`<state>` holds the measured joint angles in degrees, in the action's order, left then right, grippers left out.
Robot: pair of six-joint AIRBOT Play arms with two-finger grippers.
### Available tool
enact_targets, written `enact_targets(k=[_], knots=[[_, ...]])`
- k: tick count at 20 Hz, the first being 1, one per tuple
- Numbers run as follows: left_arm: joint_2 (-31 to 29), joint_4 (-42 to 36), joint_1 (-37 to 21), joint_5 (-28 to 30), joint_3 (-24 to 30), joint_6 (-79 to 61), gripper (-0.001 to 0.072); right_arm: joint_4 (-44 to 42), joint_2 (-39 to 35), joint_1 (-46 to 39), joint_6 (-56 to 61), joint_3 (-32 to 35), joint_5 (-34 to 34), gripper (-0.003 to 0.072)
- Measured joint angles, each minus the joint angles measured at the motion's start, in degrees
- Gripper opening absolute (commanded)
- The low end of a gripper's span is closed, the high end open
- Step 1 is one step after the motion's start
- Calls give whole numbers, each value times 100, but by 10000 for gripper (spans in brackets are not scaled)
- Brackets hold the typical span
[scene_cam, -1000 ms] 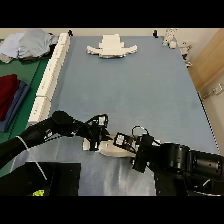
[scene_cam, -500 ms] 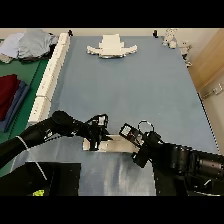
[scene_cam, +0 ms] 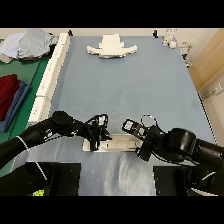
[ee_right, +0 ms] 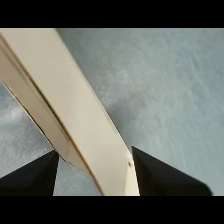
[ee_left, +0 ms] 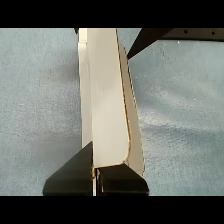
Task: Fold the box.
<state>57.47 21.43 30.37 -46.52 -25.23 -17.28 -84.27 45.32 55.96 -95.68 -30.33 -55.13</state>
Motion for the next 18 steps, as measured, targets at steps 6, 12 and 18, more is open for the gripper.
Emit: enact_targets(k=[6,12,18], knots=[[0,2,-2,-9,0,0,15,-2942,52,-1943,-4494,289,280,720],[0,2,0,-9,0,0,15,-4201,354,-2518,-6498,638,323,720],[0,2,0,-11,0,0,15,-4061,315,-2599,-6898,710,354,712]])
